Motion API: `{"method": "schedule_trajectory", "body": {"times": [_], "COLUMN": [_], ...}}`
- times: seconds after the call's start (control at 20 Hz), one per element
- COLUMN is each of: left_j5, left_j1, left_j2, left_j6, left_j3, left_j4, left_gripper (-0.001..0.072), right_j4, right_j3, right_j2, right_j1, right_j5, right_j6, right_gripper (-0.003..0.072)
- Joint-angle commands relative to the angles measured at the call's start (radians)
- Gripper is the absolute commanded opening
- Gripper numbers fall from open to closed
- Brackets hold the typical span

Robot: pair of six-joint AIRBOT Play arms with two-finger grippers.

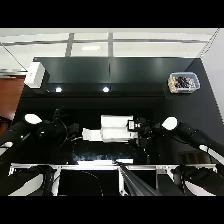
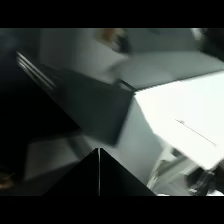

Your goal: Fold the box and place the chain.

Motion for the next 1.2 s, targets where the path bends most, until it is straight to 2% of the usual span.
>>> {"method": "schedule_trajectory", "body": {"times": [0.0,0.15,0.25,0.35,0.4,0.45,0.5,0.55,0.65,0.9,1.05,1.15], "left_j5": [0.037,0.061,0.034,0.024,0.024,0.022,0.016,0.012,0.011,-0.001,0.018,0.022], "left_j1": [-0.087,-0.125,-0.123,-0.122,-0.122,-0.122,-0.122,-0.122,-0.123,-0.191,-0.253,-0.283], "left_j2": [-0.093,-0.108,-0.106,-0.088,-0.074,-0.058,-0.045,-0.033,-0.01,0.0,0.0,0.0], "left_j6": [0.087,0.156,0.248,0.27,0.27,0.27,0.27,0.27,0.269,0.261,0.222,0.143], "left_j3": [-0.003,-0.003,0.002,0.014,0.021,0.029,0.04,0.052,0.075,0.124,0.15,0.172], "left_j4": [-0.167,-0.207,-0.281,-0.285,-0.283,-0.281,-0.279,-0.272,-0.256,-0.254,-0.246,-0.172], "left_gripper": [0.0025,0.0026,0.0026,0.0031,0.0098,0.0221,0.0416,0.0502,0.0577,0.0582,0.0542,0.0518], "right_j4": [0.0,0.0,0.0,0.0,0.0,0.0,0.0,0.0,0.0,0.0,0.0,0.0], "right_j3": [0.0,0.0,0.0,0.0,0.0,0.0,0.0,0.0,0.0,0.0,0.0,0.0], "right_j2": [0.0,0.0,0.0,0.0,0.0,0.0,0.0,0.0,0.0,0.0,0.0,0.0], "right_j1": [0.001,0.001,0.001,0.001,0.001,0.001,0.001,0.001,0.001,0.001,0.001,0.001], "right_j5": [0.0,0.0,0.0,0.0,0.0,0.0,0.0,0.0,0.0,0.0,0.0,0.0], "right_j6": [0.0,0.0,0.0,0.0,0.0,0.0,0.0,0.0,0.0,0.0,0.0,0.0], "right_gripper": [0.0193,0.0193,0.0193,0.0193,0.0193,0.0193,0.0193,0.0193,0.0193,0.0193,0.0193,0.0193]}}
